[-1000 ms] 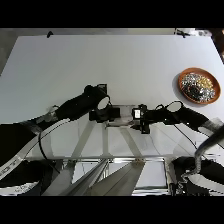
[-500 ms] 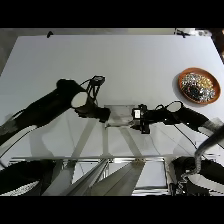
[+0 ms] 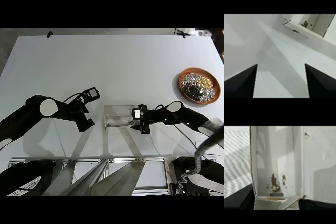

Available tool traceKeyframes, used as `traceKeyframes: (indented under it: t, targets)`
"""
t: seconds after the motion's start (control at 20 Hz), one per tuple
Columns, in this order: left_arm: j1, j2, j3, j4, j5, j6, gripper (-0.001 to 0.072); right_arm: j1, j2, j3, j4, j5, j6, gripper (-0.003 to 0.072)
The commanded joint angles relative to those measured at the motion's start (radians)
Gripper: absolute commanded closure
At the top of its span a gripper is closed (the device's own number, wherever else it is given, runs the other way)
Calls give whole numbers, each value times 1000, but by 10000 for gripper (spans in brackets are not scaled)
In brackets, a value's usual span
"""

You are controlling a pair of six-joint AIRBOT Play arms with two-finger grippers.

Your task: Fold the box and place the chain.

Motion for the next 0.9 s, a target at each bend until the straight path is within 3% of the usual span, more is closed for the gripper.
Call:
traceKeyframes:
  t: [0.0, 0.05, 0.1, 0.3, 0.45, 0.85]
  targets:
    - [61, -117, -32, -214, 58, 501, 72, 0, 0, 0, 0, 0, 0, 351]
    - [61, -149, -32, -256, 58, 617, 66, 0, 0, 0, 0, 0, 0, 351]
    - [61, -172, -32, -291, 56, 724, -10, 0, 0, 0, 0, 0, 0, 351]
    - [63, -229, -32, -393, 59, 1011, -7, 0, 0, 0, 0, 0, 0, 351]
    - [63, -249, -32, -484, 64, 1072, -8, 0, 0, 0, 0, 0, 0, 351]
    - [48, -280, -37, -512, 43, 1044, -10, 0, 0, 0, 0, 0, 0, 351]
